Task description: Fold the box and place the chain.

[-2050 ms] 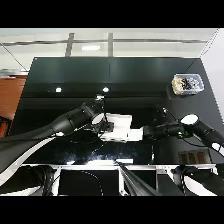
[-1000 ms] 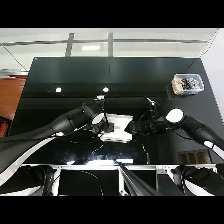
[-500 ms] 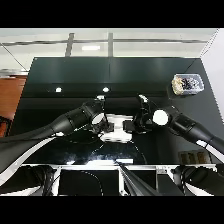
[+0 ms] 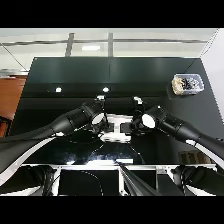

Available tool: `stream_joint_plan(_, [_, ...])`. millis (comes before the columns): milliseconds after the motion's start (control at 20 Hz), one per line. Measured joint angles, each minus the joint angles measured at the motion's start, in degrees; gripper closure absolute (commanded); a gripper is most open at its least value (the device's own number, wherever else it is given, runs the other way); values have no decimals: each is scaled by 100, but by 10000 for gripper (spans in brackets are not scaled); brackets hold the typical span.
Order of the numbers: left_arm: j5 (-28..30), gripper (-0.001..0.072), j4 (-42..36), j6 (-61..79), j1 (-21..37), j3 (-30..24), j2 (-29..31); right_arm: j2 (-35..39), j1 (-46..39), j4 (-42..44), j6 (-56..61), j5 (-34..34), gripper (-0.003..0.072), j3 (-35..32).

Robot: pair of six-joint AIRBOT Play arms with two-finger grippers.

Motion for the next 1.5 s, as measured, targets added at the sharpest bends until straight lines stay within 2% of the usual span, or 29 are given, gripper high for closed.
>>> stream_joint_plan(500, [-2,686,2,0,0,0,0,-439,170,-192,426,614,344,573])
stream_joint_plan(550, [-2,686,2,2,0,0,0,-468,179,-195,496,638,420,590])
stream_joint_plan(600, [0,686,2,2,0,0,0,-501,184,-199,557,664,443,603])
stream_joint_plan(1250, [9,685,-4,2,0,0,-2,-811,232,-256,809,931,449,643])
stream_joint_plan(1300, [7,685,-2,2,0,0,-2,-817,232,-258,826,922,648,643])
stream_joint_plan(1350, [20,685,-4,-2,0,0,-2,-822,232,-254,868,887,676,643])
stream_joint_plan(1500, [-2,685,-2,-20,0,2,0,-831,254,-273,951,837,677,656])
